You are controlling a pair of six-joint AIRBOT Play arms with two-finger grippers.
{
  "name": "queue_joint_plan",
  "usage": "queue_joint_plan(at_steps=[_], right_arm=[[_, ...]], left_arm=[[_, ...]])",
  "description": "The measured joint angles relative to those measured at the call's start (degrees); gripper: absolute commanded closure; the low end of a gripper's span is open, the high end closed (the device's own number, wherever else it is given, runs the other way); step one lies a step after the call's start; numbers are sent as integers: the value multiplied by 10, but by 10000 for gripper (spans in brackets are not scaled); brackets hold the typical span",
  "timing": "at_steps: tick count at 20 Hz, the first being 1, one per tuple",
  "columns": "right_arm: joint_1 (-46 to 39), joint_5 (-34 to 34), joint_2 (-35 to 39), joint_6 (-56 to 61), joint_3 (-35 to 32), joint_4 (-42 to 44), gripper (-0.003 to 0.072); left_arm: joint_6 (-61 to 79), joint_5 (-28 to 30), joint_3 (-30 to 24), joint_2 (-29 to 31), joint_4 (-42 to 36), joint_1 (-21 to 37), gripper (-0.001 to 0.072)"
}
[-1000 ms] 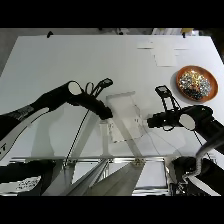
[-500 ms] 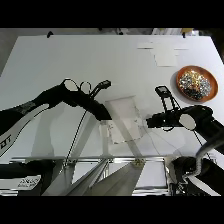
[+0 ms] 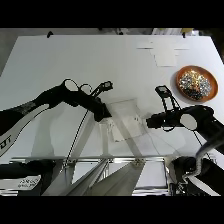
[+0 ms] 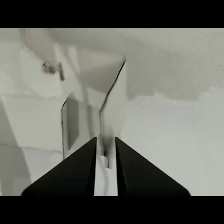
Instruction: Fold the box and place the chain.
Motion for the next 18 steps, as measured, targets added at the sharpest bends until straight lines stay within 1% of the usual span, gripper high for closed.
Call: queue_joint_plan(at_steps=[1,3,7,10,13,18], right_arm=[[0,9,6,-4,7,-1,453],[0,28,23,-13,23,-1,443],[0,53,69,-24,43,-16,443],[0,71,100,-27,48,-28,443],[0,84,114,-28,50,-34,443],[0,92,120,-30,50,-39,444]], left_arm=[[23,1,0,4,0,-3,708],[61,3,0,10,3,-12,705],[104,20,0,15,36,-39,707],[116,47,0,16,67,-59,707],[121,78,0,16,75,-70,706],[123,105,0,3,67,-76,704]])
